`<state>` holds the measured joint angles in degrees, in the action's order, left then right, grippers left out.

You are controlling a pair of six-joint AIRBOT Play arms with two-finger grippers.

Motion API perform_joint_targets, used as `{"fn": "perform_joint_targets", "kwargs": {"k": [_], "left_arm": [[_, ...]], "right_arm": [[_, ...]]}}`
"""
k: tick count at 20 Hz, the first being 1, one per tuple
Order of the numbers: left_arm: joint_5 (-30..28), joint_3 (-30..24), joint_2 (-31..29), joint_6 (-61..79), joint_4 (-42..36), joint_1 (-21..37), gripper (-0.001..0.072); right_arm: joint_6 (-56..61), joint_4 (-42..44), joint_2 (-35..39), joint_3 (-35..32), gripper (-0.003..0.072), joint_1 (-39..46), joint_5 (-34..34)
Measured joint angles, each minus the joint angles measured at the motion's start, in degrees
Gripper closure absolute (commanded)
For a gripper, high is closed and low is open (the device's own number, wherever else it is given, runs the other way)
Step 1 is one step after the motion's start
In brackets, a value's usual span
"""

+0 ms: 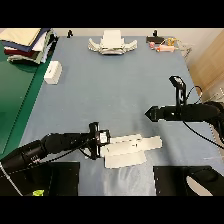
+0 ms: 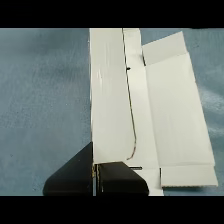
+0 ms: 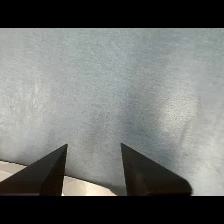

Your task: Fold the box.

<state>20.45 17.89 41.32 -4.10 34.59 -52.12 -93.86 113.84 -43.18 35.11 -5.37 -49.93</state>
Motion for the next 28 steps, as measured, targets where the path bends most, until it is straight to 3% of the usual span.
{"fn": "perform_joint_targets", "kwargs": {"k": [10,28], "left_arm": [[7.6,2.9,3.1,1.1,-0.2,2.1,0.0697],[10.9,4.6,3.3,1.9,-0.2,3.8,0.0697]], "right_arm": [[0.0,0.0,0.0,0.0,0.0158,0.0,0.0],[0.0,0.0,0.0,0.0,0.0159,0.0,-0.1]]}}
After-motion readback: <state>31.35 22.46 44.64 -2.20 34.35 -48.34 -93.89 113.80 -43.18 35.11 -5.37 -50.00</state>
